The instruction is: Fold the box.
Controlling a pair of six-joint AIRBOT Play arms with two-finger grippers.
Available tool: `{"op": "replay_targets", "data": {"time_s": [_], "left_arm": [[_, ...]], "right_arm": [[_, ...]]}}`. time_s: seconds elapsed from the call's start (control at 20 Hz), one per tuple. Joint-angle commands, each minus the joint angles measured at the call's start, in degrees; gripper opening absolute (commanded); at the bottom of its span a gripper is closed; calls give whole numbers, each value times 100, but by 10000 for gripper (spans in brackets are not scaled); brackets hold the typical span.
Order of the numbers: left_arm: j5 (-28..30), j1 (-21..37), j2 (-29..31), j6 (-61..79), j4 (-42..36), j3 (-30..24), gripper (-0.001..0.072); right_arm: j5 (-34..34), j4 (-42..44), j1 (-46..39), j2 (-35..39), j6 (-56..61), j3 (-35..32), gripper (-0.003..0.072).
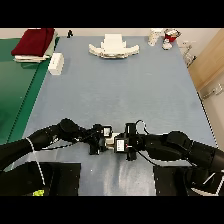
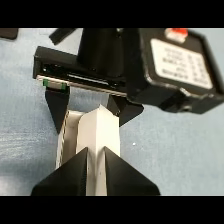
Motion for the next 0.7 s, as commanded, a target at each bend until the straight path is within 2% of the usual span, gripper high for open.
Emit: {"op": "replay_targets", "data": {"time_s": [0.0,0.5,0.55,0.6,0.65], "left_arm": [[-15,0,2,13,7,4,451],[-15,0,2,13,7,4,451],[-15,0,2,13,7,4,452],[-15,0,2,13,7,4,452],[-15,0,2,13,7,4,451]], "right_arm": [[-101,142,-2,-35,37,4,145],[-358,483,2,-48,37,-26,159],[-376,485,2,-70,37,-26,168],[-387,483,2,-74,37,-26,233],[-387,485,2,-74,37,-26,242]]}}
